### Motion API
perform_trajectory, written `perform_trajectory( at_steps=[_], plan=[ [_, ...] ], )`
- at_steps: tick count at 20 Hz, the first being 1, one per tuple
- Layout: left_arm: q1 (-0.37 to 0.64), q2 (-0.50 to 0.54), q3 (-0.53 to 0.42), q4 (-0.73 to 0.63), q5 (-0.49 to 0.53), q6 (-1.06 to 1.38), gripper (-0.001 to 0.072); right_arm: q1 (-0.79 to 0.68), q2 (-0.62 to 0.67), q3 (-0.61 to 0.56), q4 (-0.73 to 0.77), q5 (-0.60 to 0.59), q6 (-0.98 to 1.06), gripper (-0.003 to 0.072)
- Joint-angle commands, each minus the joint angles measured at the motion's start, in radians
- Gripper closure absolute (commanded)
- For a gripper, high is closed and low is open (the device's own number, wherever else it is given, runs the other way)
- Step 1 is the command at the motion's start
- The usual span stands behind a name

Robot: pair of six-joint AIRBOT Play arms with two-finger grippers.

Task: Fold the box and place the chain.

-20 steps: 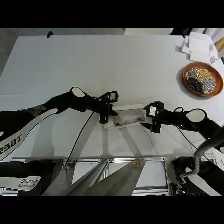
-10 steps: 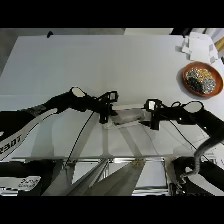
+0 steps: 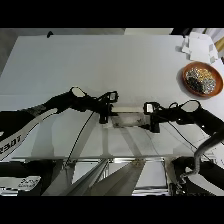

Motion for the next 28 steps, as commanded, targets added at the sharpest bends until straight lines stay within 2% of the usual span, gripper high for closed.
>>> perform_trajectory(
  at_steps=[1,14,21,22,23,24,25,26,28],
  plan=[
    [-0.001,0.001,0.000,-0.001,0.005,-0.001,0.0699,0.010,-0.021,0.001,-0.003,0.011,0.019,0.0005],
    [-0.001,0.001,0.000,-0.001,0.005,-0.001,0.0699,0.010,-0.118,0.001,0.039,-0.028,-0.096,0.0007],
    [-0.001,0.001,0.000,-0.001,0.005,-0.001,0.0699,0.010,-0.141,0.002,0.079,-0.047,-0.151,0.0047],
    [-0.001,0.001,0.000,-0.001,0.005,-0.001,0.0699,0.010,-0.153,0.002,0.079,-0.048,-0.151,0.0059],
    [-0.001,0.001,0.000,-0.001,0.005,-0.001,0.0699,0.010,-0.161,0.002,0.079,-0.050,-0.151,0.0109],
    [-0.001,0.001,0.000,-0.001,0.005,-0.001,0.0699,0.010,-0.162,0.002,0.079,-0.050,-0.151,0.0205],
    [-0.001,0.001,0.000,-0.001,0.005,-0.001,0.0699,0.010,-0.162,0.002,0.079,-0.049,-0.151,0.0264],
    [-0.001,0.001,0.000,-0.001,0.005,-0.001,0.0699,0.010,-0.162,0.002,0.077,-0.049,-0.151,0.0289],
    [-0.001,0.001,0.000,-0.001,0.005,-0.001,0.0699,0.009,-0.162,0.002,0.075,-0.049,-0.151,0.0290]
  ],
)
